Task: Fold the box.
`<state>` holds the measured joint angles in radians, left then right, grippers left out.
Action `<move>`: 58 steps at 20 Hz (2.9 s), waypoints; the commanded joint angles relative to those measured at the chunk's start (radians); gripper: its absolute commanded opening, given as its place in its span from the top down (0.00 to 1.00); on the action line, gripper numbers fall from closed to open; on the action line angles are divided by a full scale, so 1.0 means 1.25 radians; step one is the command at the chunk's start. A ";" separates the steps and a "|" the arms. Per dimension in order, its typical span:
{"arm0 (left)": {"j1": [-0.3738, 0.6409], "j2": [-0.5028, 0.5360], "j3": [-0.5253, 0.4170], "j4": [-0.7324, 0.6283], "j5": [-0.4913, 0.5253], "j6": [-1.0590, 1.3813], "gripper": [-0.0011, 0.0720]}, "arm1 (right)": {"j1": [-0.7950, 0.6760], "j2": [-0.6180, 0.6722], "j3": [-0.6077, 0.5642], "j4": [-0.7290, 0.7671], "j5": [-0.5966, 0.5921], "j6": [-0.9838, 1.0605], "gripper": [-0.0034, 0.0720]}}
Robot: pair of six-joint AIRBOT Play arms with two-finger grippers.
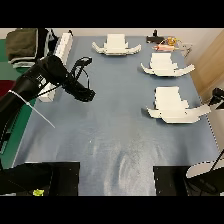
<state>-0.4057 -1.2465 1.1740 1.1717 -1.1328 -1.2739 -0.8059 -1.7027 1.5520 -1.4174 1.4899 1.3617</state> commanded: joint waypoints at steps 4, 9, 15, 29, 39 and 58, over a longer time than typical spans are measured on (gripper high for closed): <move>0.000 0.000 0.000 -0.002 0.000 0.000 0.97 | -0.039 -0.063 0.017 0.182 0.058 -0.107 0.40; 0.000 0.000 0.000 -0.002 0.000 0.000 0.97 | -0.031 -0.068 0.016 0.216 0.125 -0.112 0.65; 0.000 0.000 0.001 -0.002 0.000 0.000 0.97 | 0.022 -0.050 -0.002 0.313 0.197 -0.115 0.95; 0.000 0.000 0.000 -0.002 0.000 0.000 0.96 | 0.379 0.358 -0.497 0.370 -0.190 -0.021 0.94; 0.000 0.000 0.000 -0.002 0.000 0.000 0.96 | 0.385 0.336 -0.513 0.232 -0.103 0.086 0.54; 0.000 0.000 0.000 -0.013 0.027 0.000 0.97 | 0.385 0.218 -0.495 0.333 -0.150 -0.102 0.60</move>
<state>-0.4057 -1.2465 1.1740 1.1652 -1.1046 -1.2739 -0.3237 -1.4212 0.9207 -1.0164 1.3144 1.2720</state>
